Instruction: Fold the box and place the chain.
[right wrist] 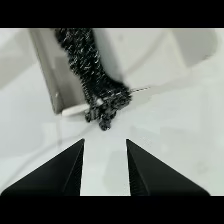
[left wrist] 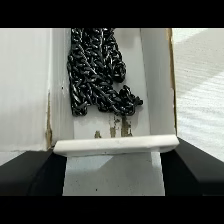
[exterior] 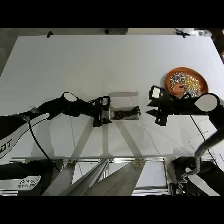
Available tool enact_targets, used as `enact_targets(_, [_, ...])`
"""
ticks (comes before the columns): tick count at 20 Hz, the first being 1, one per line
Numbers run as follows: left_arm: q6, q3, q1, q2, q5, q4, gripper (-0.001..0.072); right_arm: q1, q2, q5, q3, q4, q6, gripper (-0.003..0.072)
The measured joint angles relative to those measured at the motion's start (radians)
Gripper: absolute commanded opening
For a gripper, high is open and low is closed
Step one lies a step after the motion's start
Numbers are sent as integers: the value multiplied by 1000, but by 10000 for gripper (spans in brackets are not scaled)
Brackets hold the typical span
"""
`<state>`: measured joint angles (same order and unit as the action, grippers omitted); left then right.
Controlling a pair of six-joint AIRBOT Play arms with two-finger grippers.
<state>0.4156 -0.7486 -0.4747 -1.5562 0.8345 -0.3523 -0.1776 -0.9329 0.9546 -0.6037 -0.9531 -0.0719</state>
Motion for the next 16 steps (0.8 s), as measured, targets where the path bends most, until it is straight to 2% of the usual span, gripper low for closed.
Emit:
enact_targets(2, [0, 0, 0, 0, 0, 0, 271, 5, -47, 5, 16, -8, 139, 405])
enact_targets(10, [0, 0, 0, 0, 0, 0, 271, 10, -246, -94, 35, 127, 455, 406])
enact_targets(16, [0, 0, 0, 0, 0, 0, 271, 10, -327, -166, 35, 240, 538, 405])
